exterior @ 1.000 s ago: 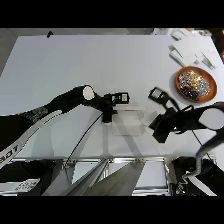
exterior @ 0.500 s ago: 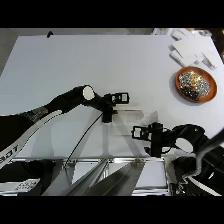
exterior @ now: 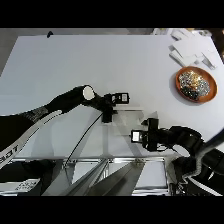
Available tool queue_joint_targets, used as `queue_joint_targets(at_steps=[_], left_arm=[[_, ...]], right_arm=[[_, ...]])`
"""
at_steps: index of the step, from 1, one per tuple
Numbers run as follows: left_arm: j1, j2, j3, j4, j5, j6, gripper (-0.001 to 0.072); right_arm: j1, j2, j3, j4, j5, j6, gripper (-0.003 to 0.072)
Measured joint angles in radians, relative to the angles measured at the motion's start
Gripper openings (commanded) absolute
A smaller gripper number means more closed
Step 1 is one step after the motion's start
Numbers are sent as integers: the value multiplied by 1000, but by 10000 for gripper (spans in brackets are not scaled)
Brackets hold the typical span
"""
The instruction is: Fold the box and place the chain.
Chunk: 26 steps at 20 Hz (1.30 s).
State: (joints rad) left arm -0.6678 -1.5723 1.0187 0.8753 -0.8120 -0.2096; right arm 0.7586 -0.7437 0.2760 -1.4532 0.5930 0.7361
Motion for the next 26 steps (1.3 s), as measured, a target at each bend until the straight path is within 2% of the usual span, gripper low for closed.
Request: queue_joint_targets(at_steps=[14, 21, 26], left_arm=[[0, 0, 0, -3, -4, 0, 10], [0, 0, 0, -4, -5, -1, 10], [0, 0, 0, -4, -6, -1, 10]], right_arm=[[-77, -6, 13, 6, -74, -71, 703], [-229, -18, 87, 184, -14, -244, 702], [-303, -85, 103, 297, -4, -356, 700]])
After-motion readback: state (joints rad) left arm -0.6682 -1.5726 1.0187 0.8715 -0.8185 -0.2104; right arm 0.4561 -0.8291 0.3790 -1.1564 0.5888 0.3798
